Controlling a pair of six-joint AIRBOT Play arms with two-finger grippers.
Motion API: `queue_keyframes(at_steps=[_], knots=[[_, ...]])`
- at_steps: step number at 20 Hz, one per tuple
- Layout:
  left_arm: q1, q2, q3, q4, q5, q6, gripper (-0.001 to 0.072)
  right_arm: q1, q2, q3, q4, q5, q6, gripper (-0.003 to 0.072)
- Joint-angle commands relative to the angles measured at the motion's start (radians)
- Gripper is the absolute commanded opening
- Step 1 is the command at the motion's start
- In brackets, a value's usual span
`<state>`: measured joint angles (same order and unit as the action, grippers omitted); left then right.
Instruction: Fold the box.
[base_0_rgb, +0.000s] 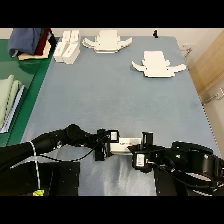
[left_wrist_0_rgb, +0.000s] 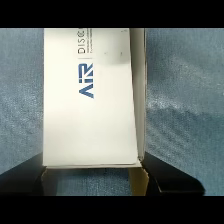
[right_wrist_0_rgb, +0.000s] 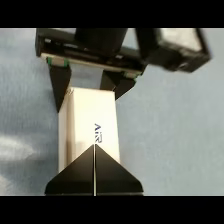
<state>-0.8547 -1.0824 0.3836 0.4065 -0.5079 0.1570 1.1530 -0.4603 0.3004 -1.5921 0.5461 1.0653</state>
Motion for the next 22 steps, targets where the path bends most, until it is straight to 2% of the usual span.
queue_keyframes(at_steps=[1,8,13,17,22], knots=[[0.000,0.000,0.001,0.001,0.002,0.002,0.0480,-0.001,0.037,0.001,-0.035,-0.005,0.019,0.0002],[0.000,0.000,0.001,0.001,0.001,0.002,0.0480,-0.001,-0.053,0.000,-0.048,-0.032,0.018,0.0001],[0.000,0.000,0.001,0.001,0.001,0.002,0.0480,0.052,-0.120,-0.002,-0.232,-0.158,0.016,0.0000],[0.000,0.000,0.001,0.001,0.001,0.002,0.0480,0.139,-0.119,-0.018,-0.233,-0.133,0.027,0.0001],[0.000,0.000,0.001,0.001,0.001,0.002,0.0480,0.145,-0.120,-0.038,-0.226,-0.138,0.059,0.0001]])
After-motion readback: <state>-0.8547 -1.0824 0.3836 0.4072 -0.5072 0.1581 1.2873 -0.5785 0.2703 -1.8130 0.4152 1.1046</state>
